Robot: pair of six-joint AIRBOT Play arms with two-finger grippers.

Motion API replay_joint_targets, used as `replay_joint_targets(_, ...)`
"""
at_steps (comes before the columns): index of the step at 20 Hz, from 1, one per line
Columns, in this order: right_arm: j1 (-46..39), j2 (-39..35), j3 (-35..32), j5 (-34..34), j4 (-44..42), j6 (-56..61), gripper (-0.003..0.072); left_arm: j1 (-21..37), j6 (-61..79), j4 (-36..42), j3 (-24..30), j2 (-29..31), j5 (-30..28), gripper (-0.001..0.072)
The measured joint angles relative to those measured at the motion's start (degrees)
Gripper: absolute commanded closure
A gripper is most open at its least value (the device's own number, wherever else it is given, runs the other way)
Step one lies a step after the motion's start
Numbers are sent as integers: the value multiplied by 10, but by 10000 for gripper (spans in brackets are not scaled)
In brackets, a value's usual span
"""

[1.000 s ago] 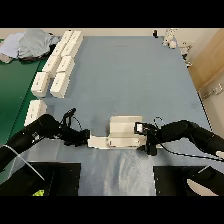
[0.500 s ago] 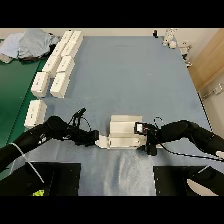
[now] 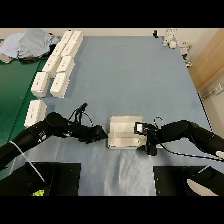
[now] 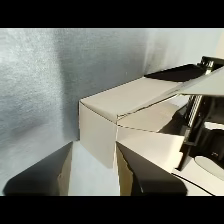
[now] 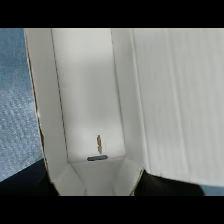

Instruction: Fold the box.

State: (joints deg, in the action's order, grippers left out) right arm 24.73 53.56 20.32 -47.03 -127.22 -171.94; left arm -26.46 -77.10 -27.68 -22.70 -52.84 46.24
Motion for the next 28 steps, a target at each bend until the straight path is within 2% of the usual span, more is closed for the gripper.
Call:
replay_joint_targets(7,0,0,0,0,0,0,143,0,2,14,-1,0,0,291)
replay_joint_targets(9,0,0,0,0,0,0,143,-8,5,19,-3,0,-4,358)
replay_joint_targets(11,0,0,0,0,0,0,143,-31,-9,9,-11,0,-10,358)
replay_joint_targets(13,0,0,0,0,1,0,143,-70,-71,-44,-30,0,-31,358)
replay_joint_targets(16,0,0,0,0,2,0,143,-129,-224,-176,-66,-2,-43,358)
replay_joint_targets(20,0,0,0,0,2,0,143,-198,-402,-323,-121,-26,-17,358)
replay_joint_targets(24,0,0,0,0,2,0,143,-249,-508,-396,-181,-81,8,358)
replay_joint_targets(28,0,0,0,0,2,0,143,-281,-575,-441,-245,-143,57,359)
